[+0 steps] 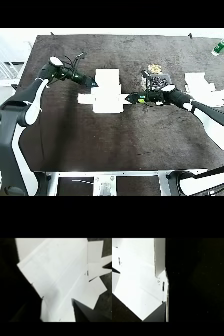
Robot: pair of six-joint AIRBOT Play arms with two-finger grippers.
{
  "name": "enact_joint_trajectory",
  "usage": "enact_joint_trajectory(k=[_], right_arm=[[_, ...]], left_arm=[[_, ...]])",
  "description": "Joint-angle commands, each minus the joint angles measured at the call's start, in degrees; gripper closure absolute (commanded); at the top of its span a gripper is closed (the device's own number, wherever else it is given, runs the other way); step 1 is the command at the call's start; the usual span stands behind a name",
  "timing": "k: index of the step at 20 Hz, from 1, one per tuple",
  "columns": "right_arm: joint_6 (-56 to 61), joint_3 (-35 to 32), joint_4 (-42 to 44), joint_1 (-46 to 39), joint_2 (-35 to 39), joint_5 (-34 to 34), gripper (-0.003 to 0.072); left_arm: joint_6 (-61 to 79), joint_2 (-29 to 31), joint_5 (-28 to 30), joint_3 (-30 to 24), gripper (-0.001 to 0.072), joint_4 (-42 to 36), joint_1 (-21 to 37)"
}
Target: Fold the box and place the chain.
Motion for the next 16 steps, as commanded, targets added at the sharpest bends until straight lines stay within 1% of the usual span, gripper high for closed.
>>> enact_joint_trajectory(k=[1, 4, 5, 6, 7, 8, 13, 14, 16], right_arm=[[0.0, -0.02, -0.04, 0.04, 0.0, 0.02, 0.0672], [0.0, -0.02, -0.07, 0.04, 0.0, 0.04, 0.0672], [0.0, -0.02, -0.07, 0.04, 0.0, 0.04, 0.0672], [0.0, -0.02, -0.07, 0.04, 0.0, 0.04, 0.0672], [0.0, -0.02, -0.07, 0.04, 0.0, 0.04, 0.0671], [0.0, -0.02, -0.07, 0.04, 0.0, 0.04, 0.0672], [0.0, -0.02, -0.07, 0.0, 0.0, 0.02, 0.0672], [0.0, -0.02, -0.07, -0.02, 0.0, 0.02, 0.0671], [0.0, -0.02, -0.07, -0.04, 0.0, 0.02, 0.0672]], left_arm=[[1.27, -0.39, -1.03, 0.09, 0.0078, -1.51, -1.11], [2.1, -0.39, -1.36, 0.09, 0.0079, -1.55, -1.51], [2.1, -0.39, -1.46, 0.09, 0.0142, -1.73, -1.36], [2.12, -0.39, -1.55, 0.09, 0.0172, -1.79, -1.36], [2.14, -0.39, -1.64, 0.09, 0.0181, -1.79, -1.36], [2.36, -0.37, -2.08, 0.09, 0.0234, -1.79, -1.36], [3.26, -0.39, -4.09, 0.09, 0.0243, -1.73, -1.36], [3.61, -0.39, -4.35, 0.09, 0.0353, -1.73, -1.36], [3.67, -0.39, -4.55, 0.09, 0.0359, -1.73, -1.36]])
